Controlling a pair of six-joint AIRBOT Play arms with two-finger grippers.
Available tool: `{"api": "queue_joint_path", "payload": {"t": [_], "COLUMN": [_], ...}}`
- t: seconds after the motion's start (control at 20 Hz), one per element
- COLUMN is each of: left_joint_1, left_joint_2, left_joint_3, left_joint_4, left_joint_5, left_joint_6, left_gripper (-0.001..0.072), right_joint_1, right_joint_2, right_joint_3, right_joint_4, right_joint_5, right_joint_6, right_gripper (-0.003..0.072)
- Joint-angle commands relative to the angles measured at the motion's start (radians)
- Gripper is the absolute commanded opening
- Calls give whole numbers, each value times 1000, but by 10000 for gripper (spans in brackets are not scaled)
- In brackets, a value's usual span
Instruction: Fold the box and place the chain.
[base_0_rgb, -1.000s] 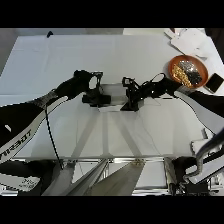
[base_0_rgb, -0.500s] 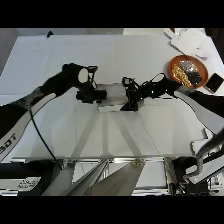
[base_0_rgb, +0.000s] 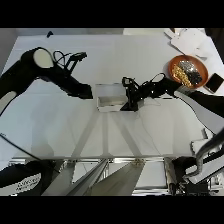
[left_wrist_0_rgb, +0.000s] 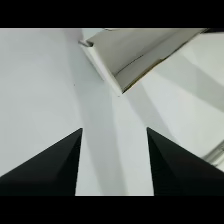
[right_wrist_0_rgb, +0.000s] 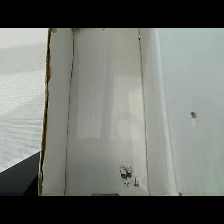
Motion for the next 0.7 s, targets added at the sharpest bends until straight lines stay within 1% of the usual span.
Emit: {"api": "queue_joint_path", "payload": {"t": [0.0, 0.05, 0.15, 0.2, 0.25, 0.4, 0.5, 0.6, 0.65], "left_joint_1": [36, 45, 88, 116, 147, 211, 231, 243, 253], "left_joint_2": [87, 89, 71, 58, 40, -35, -96, -148, -169], "left_joint_3": [-172, -223, -306, -329, -344, -348, -347, -348, -347], "left_joint_4": [-59, -85, -197, -268, -342, -478, -513, -545, -610], "left_joint_5": [178, 193, 205, 205, 204, 175, 155, 146, 146], "left_joint_6": [556, 701, 978, 1075, 1159, 1323, 1430, 1593, 1665], "left_gripper": [533, 553, 666, 672, 708, 709, 709, 709, 709], "right_joint_1": [1, 1, 1, 1, 1, 1, 1, 1, 1], "right_joint_2": [0, 0, 0, 0, 0, 0, 0, 0, 0], "right_joint_3": [0, 0, 0, 0, 0, 0, 0, 0, 0], "right_joint_4": [0, 0, 0, 0, 0, 0, 0, 0, 0], "right_joint_5": [0, 0, 0, 0, 0, 0, 0, 0, 0], "right_joint_6": [0, 0, 0, 0, 0, 0, 0, 0, 0], "right_gripper": [528, 528, 528, 528, 528, 528, 528, 528, 528]}}
